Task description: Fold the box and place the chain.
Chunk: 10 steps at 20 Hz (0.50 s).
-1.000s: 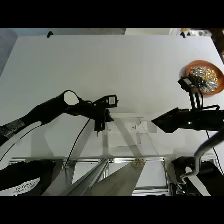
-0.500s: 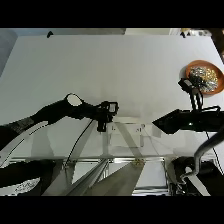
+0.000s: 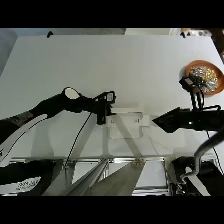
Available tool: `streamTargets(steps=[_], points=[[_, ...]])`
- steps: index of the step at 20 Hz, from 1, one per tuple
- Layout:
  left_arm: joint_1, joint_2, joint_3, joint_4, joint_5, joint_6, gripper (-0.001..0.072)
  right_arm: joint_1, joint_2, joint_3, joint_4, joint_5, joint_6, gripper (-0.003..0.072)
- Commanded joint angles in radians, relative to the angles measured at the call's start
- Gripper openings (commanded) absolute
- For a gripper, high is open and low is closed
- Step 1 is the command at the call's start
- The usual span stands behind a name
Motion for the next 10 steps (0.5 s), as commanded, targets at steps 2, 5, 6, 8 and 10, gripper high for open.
streamTargets(steps=[2,5,6,8,10], points=[[0.001,-0.058,0.018,0.029,-0.017,-0.045,0.0003,0.0,0.0,0.0,-0.021,-0.014,-0.004,0.0475],[0.001,-0.065,0.018,0.027,-0.015,-0.043,0.0004,0.0,0.0,0.0,-0.021,-0.014,-0.003,0.0475],[0.001,-0.065,0.018,0.027,-0.015,-0.042,0.0004,0.0,0.001,0.0,-0.021,-0.014,-0.004,0.0475],[0.001,-0.065,0.018,0.027,-0.015,-0.04,0.0005,0.0,0.001,0.0,-0.021,-0.014,-0.004,0.0475],[0.001,-0.065,0.018,0.027,-0.014,-0.04,0.0005,0.0,0.0,0.0,-0.021,-0.014,-0.004,0.0475]])
